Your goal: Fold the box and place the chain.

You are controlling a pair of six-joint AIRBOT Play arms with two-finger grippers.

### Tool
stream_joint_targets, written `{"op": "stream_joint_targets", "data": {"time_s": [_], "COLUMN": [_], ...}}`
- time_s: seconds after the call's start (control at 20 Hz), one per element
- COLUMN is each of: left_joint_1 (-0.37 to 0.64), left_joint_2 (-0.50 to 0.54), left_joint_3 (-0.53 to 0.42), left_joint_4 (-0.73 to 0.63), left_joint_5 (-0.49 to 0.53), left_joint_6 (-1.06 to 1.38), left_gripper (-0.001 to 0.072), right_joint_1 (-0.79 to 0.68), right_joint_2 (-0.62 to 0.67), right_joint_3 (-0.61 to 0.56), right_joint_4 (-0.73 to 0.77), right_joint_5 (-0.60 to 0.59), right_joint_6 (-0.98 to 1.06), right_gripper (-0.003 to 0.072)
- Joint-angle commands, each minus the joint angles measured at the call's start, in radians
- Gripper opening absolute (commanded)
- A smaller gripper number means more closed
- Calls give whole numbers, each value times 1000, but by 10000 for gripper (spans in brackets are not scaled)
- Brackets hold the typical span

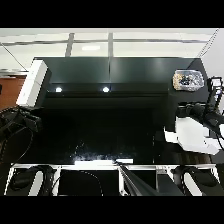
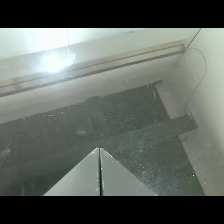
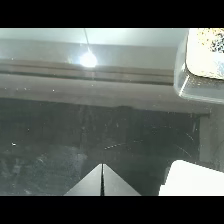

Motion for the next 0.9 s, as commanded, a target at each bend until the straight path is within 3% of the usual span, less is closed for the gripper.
{"op": "stream_joint_targets", "data": {"time_s": [0.0,0.2,0.35,0.55,0.7,0.75,0.8,0.85], "left_joint_1": [0,0,0,-1,-26,-51,-77,-102], "left_joint_2": [1,-1,-16,-58,-169,-216,-257,-295], "left_joint_3": [0,-1,-11,-40,-97,-100,-99,-98], "left_joint_4": [0,-28,-81,-277,-430,-430,-431,-430], "left_joint_5": [0,12,232,322,271,250,245,251], "left_joint_6": [0,1,-5,-4,-3,-3,2,10], "left_gripper": [31,31,31,31,31,38,172,486], "right_joint_1": [0,0,0,0,-27,-82,-153,-235], "right_joint_2": [1,1,1,-4,-75,-137,-208,-283], "right_joint_3": [0,0,0,-1,3,23,58,113], "right_joint_4": [0,0,17,47,-93,-111,-114,-115], "right_joint_5": [0,0,-13,-162,-381,-381,-342,-269], "right_joint_6": [0,0,0,1,62,134,216,284], "right_gripper": [5,5,5,6,15,15,16,129]}}
